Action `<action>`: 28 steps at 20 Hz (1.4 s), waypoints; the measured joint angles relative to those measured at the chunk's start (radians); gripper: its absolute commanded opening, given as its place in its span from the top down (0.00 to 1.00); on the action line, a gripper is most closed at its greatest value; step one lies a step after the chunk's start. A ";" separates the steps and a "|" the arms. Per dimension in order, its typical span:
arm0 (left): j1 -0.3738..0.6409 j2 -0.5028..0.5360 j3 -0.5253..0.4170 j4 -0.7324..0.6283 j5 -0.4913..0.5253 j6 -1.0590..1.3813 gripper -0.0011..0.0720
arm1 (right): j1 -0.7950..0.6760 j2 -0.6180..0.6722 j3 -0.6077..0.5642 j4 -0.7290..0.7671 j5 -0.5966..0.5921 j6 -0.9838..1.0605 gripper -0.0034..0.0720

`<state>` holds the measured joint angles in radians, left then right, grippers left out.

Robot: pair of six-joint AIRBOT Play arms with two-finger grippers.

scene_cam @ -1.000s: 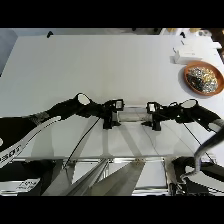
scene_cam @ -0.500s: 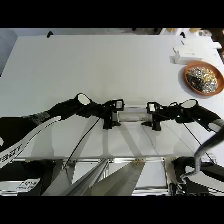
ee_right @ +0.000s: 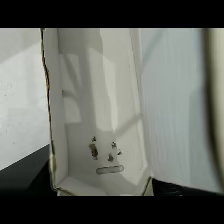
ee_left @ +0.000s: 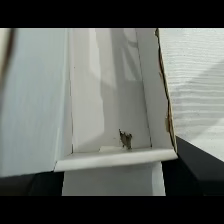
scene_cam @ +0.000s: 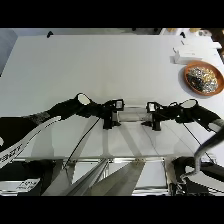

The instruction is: Fold the box and place the chain.

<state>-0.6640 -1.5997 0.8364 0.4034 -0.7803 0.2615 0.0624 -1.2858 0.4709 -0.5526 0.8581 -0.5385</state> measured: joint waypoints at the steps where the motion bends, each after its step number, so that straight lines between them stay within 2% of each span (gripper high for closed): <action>1: -0.001 -0.001 0.000 -0.003 -0.004 -0.002 0.61 | 0.000 0.003 -0.001 -0.004 -0.007 0.030 0.03; 4: -0.002 -0.001 0.000 -0.003 -0.007 -0.003 0.61 | 0.000 0.039 0.000 -0.050 -0.017 0.123 0.02; 8: -0.002 -0.001 0.000 0.000 -0.008 0.001 0.61 | 0.000 0.132 0.000 -0.199 -0.005 0.284 0.02; 15: -0.002 -0.001 -0.001 0.003 -0.010 0.002 0.61 | 0.000 0.356 0.001 -0.473 0.086 0.575 0.04; 17: -0.002 -0.001 -0.001 0.002 -0.008 0.002 0.61 | 0.000 0.431 0.001 -0.509 0.098 0.646 0.18; 19: -0.002 -0.001 -0.001 0.002 -0.007 0.001 0.61 | 0.000 0.498 0.000 -0.492 0.109 0.690 0.55; 20: -0.002 -0.001 -0.001 0.002 -0.006 0.001 0.61 | 0.000 0.527 0.001 -0.462 0.111 0.704 0.84; 21: -0.002 -0.001 -0.001 0.001 -0.006 0.001 0.61 | 0.000 0.547 0.001 -0.414 0.116 0.718 0.93; 24: -0.002 -0.001 -0.001 0.001 -0.005 0.001 0.61 | 0.000 0.562 0.000 -0.252 0.118 0.734 0.93; 28: -0.001 -0.001 -0.001 0.000 -0.003 0.000 0.61 | 0.000 0.469 0.000 -0.098 0.043 0.746 0.93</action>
